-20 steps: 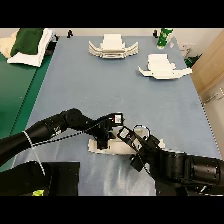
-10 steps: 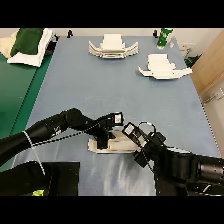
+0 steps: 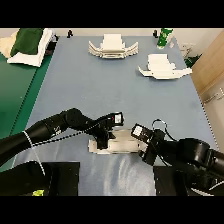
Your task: Fold the box.
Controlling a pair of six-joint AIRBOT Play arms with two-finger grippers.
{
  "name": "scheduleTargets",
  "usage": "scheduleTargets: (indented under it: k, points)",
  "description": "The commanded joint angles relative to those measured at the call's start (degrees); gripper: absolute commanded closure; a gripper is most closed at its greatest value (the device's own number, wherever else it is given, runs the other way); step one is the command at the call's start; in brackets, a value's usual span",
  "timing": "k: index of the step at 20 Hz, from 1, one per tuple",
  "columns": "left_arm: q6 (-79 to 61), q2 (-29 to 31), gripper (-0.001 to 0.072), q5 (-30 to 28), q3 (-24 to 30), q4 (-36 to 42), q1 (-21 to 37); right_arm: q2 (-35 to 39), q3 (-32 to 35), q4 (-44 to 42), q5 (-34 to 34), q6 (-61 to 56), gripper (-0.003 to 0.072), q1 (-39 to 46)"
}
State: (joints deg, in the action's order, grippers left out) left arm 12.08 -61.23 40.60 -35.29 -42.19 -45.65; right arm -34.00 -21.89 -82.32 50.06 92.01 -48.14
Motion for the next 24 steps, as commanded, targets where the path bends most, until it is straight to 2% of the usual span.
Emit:
scheduleTargets:
  k: [1, 3, 5, 8, 15, 24]
  points:
    - [-0.02, 0.04, 0.0696, -0.07, -0.02, -0.02, 0.02, 1.51, 2.25, -19.54, -4.59, 30.80, -0.0034, 10.67]
    - [-0.02, 0.02, 0.0696, -0.07, -0.02, -0.02, 0.02, 1.44, 2.25, -26.88, -4.17, 40.44, -0.0034, 17.90]
    - [-0.02, 0.04, 0.0696, -0.07, -0.02, -0.02, 0.02, 1.44, 2.25, -30.42, -2.60, 46.12, -0.0034, 23.30]
    - [-0.02, 0.04, 0.0696, -0.09, -0.02, -0.02, 0.02, 0.52, 2.25, -34.16, -1.29, 52.83, -0.0034, 27.19]
    - [-0.02, 0.02, 0.0696, -0.07, -0.02, -0.02, 0.02, -8.79, 2.25, -42.34, -1.31, 64.76, -0.0034, 27.21]
    - [-0.02, 0.04, 0.0696, -0.04, -0.02, -0.02, 0.02, -9.84, 2.21, -39.21, -0.04, 64.65, -0.0034, 27.21]
